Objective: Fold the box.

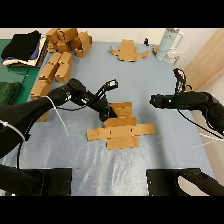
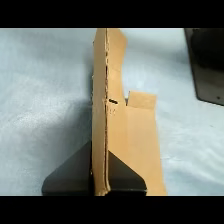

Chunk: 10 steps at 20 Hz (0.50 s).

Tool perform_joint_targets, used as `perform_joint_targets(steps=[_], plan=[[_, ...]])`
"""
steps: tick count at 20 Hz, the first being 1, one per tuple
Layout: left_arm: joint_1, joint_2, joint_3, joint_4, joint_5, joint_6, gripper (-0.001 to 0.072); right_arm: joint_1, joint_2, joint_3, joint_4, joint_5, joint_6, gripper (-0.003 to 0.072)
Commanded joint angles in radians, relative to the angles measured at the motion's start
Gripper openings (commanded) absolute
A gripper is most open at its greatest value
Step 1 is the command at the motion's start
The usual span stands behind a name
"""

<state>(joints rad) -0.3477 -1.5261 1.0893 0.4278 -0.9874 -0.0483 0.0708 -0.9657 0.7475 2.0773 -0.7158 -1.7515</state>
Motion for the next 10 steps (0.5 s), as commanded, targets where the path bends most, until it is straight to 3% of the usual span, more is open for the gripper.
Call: perform_joint_targets(steps=[1,5,10], plan=[[-0.034,0.051,-0.098,0.003,0.142,0.024,0.0009,0.030,0.000,0.002,-0.002,0.004,0.005,0.0006],[-0.097,0.061,-0.145,0.026,0.213,0.034,0.0010,0.037,-0.001,0.002,-0.003,0.009,0.004,0.0006],[-0.126,0.061,-0.150,0.045,0.198,0.032,0.0011,0.037,-0.001,0.002,-0.002,0.003,0.004,0.0005]])
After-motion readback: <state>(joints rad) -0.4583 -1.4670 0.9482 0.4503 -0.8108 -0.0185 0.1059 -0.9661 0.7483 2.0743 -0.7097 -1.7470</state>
